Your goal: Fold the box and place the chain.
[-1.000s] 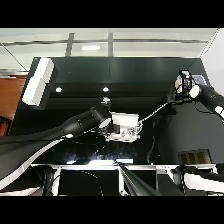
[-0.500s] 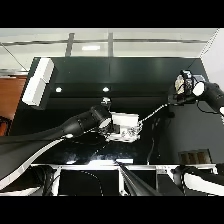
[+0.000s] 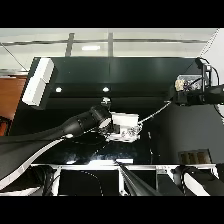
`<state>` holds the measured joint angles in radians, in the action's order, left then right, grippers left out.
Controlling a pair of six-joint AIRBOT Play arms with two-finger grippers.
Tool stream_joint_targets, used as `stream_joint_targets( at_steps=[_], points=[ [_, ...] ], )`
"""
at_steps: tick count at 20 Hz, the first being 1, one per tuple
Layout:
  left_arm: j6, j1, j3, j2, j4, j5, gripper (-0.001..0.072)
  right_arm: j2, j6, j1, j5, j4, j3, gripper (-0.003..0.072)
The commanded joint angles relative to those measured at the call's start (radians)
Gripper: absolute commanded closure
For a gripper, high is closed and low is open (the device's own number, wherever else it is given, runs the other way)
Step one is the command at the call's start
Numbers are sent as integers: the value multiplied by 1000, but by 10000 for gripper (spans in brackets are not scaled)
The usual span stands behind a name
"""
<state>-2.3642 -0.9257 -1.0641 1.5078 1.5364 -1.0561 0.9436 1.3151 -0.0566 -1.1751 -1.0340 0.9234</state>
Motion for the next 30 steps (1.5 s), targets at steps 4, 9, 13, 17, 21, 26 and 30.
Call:
stream_joint_targets(
  at_steps=[4, 9, 13, 17, 21, 26, 30],
  points=[
    [0, 0, 0, 0, 1, 3, 677, -99, -84, 161, -191, 353, -18, 676],
    [0, 0, 0, 0, 0, 4, 677, -77, -40, 399, -37, 344, -67, 675],
    [0, 0, 0, 0, 0, 4, 677, -47, -28, 442, 11, 342, -116, 671],
    [0, 0, 0, 0, 0, 4, 677, -59, -29, 402, -39, 256, -123, 337],
    [0, 0, 0, 0, 0, 4, 677, -91, -124, 236, -46, -21, -142, 338],
    [0, 0, 0, 0, 8, 5, 677, -90, -340, 202, 310, 58, -395, 338],
    [0, 0, 0, 0, 8, 5, 677, -56, -700, 282, 356, 11, -453, -31]
  ],
)
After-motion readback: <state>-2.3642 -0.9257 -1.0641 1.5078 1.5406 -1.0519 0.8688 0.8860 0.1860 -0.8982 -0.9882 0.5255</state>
